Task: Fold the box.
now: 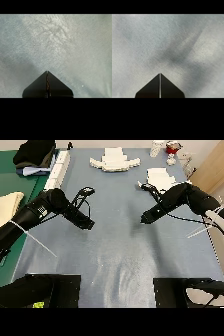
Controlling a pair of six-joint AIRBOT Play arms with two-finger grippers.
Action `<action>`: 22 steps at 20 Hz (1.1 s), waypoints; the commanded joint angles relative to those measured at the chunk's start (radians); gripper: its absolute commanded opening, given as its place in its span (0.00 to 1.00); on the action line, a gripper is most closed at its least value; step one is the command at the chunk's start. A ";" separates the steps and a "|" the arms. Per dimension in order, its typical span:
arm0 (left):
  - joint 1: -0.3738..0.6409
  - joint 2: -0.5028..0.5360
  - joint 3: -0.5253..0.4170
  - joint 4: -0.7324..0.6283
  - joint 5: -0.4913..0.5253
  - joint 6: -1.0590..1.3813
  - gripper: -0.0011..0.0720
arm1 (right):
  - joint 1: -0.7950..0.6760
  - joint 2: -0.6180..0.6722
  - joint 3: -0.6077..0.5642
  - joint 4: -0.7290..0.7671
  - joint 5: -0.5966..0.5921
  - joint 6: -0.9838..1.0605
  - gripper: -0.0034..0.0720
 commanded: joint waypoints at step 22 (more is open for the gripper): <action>0.001 0.001 0.000 0.000 0.000 0.000 0.04 | -0.561 -0.629 0.882 -0.229 0.019 0.554 0.36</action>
